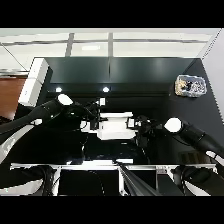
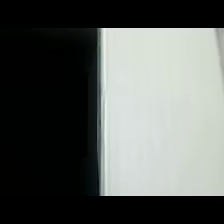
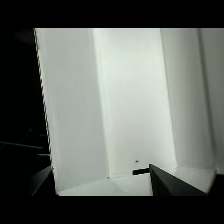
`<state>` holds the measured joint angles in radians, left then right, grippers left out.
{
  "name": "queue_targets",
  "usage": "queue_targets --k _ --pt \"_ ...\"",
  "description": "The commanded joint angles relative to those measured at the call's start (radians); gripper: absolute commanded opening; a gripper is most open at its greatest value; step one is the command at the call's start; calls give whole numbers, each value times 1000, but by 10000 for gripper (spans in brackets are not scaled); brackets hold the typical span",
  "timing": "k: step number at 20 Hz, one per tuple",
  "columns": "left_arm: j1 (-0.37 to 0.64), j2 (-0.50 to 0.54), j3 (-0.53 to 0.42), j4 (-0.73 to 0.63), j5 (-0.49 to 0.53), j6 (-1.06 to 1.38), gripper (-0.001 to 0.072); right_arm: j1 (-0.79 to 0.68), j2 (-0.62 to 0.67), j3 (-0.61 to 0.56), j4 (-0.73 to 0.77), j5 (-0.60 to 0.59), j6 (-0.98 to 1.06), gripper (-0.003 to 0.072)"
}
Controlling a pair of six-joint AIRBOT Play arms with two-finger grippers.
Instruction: Fold the box and place the chain.
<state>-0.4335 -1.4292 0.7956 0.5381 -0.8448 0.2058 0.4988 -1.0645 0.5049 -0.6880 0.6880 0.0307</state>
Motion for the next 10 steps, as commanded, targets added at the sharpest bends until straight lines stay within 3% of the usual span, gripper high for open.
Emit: queue_targets --k 1,10 --pt "-1 -1 0 0 -4 -1 27 -29 6 51 11 -12 -13 720" --pt "-1 -1 0 0 -4 0 27 -132 2 58 122 -37 -163 720"
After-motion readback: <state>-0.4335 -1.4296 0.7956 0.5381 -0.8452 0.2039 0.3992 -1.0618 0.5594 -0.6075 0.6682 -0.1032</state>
